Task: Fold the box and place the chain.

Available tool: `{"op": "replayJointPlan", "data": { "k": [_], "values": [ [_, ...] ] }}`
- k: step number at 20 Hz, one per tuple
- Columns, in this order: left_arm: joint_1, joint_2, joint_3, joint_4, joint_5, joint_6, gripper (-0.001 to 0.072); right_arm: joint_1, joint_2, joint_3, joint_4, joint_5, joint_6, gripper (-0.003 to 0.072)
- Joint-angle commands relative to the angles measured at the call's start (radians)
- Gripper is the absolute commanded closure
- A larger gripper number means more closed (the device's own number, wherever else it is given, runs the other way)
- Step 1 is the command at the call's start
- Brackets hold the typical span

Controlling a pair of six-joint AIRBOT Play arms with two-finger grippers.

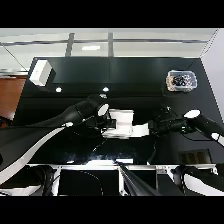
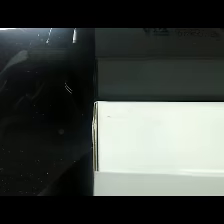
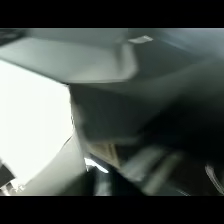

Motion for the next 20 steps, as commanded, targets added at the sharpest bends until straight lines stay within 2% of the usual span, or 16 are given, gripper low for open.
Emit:
{"op": "replayJointPlan", "data": {
  "k": [1,2,6,11,12,14,18,20],
  "values": [
    [0.0,-0.001,0.0,0.0,0.0,0.001,0.0681,0.017,-0.008,0.036,0.112,0.083,-0.115,0.0222],
    [0.0,-0.001,0.0,0.0,0.0,0.001,0.0681,0.017,-0.008,0.048,0.112,0.1,-0.133,0.0103],
    [0.0,-0.001,0.0,0.0,-0.002,0.001,0.0681,0.043,-0.008,0.072,0.121,0.089,-0.132,0.0101],
    [0.0,-0.001,0.0,0.002,-0.002,0.006,0.0682,0.225,-0.007,0.092,0.103,-0.111,-0.03,0.0103],
    [0.0,-0.001,0.0,0.008,-0.003,0.006,0.0681,0.264,-0.007,0.116,0.068,-0.149,0.03,0.0135],
    [0.0,-0.001,0.0,0.012,-0.005,0.006,0.0682,0.342,-0.007,0.178,-0.067,-0.202,0.191,0.0135],
    [0.0,-0.001,0.0,0.022,-0.005,0.007,0.0681,0.502,-0.008,0.29,-0.504,-0.246,0.632,0.0139],
    [0.0,-0.001,0.0,0.027,-0.005,0.007,0.0681,0.561,-0.008,0.325,-0.658,-0.235,0.819,0.0139]
  ]
}}
